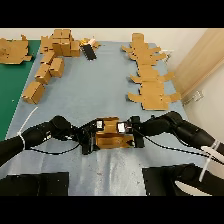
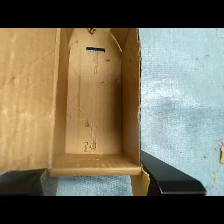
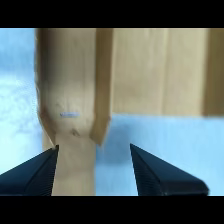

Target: Fold the box.

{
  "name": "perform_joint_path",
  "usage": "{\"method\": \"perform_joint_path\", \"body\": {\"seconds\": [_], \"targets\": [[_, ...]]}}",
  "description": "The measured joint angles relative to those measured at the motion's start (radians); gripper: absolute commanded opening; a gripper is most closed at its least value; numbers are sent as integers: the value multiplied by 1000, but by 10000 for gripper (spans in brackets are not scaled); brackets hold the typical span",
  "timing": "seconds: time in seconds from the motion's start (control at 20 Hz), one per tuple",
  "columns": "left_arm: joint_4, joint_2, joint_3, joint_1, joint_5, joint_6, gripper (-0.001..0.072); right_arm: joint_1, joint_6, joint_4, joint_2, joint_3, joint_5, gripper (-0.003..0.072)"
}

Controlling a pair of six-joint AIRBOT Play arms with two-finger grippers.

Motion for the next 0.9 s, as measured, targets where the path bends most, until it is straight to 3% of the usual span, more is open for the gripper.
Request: {"method": "perform_joint_path", "body": {"seconds": [0.15, 0.35, 0.5, 0.55, 0.6, 0.65, 0.7, 0.9], "targets": [[0, 0, 0, 0, 0, 0, 428, 0, 104, -1, 71, 0, -69, 720], [0, 0, 0, 0, 0, 0, 427, 3, 340, 221, 122, -1, -213, 720], [0, 0, 0, 0, 0, 0, 428, 31, 662, 377, 134, -2, -267, 720], [0, 0, 0, 0, 0, 0, 427, 43, 777, 406, 136, -1, -267, 627], [0, 0, 0, 0, 0, 0, 428, 58, 887, 427, 136, -2, -264, 440], [0, 0, 0, 0, 0, 0, 427, 71, 974, 444, 134, -2, -256, 129], [0, 0, 0, 0, 0, 0, 427, 84, 1050, 459, 129, -2, -244, 5], [0, 0, 0, 0, 0, 0, 428, 114, 1184, 481, 102, 0, -163, 2]]}}
